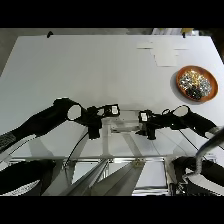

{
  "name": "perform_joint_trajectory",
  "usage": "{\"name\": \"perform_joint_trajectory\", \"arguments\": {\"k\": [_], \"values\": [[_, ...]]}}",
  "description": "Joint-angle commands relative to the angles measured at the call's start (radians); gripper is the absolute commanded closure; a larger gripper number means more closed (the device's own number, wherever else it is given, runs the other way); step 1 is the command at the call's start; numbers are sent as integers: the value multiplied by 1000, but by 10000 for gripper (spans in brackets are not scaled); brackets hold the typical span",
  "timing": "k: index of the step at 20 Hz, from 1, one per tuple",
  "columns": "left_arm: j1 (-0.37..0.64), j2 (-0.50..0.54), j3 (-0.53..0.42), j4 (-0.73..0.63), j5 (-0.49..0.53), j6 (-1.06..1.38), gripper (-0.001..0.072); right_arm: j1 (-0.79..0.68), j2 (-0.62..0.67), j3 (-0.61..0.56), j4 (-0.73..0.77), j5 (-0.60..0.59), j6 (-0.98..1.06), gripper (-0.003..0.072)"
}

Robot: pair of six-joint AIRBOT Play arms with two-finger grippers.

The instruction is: Fold the box and place the chain.

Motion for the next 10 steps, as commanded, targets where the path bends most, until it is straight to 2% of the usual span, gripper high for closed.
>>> {"name": "perform_joint_trajectory", "arguments": {"k": [1, 2, 5, 7, 10], "values": [[24, 0, -14, 13, -8, 189, 396, 0, 1, 1, 1, 0, 0, 288], [28, 0, -21, 8, 11, 259, 361, 0, 1, 1, 1, 0, 0, 288], [27, -1, -32, -33, 78, 407, 358, 0, 1, 1, 1, 0, 0, 288], [26, -2, -37, -59, 129, 419, 357, 0, 1, 1, 1, 0, 0, 288], [26, -3, -52, -73, 143, 422, 356, 0, 1, 1, 1, 0, 0, 288]]}}
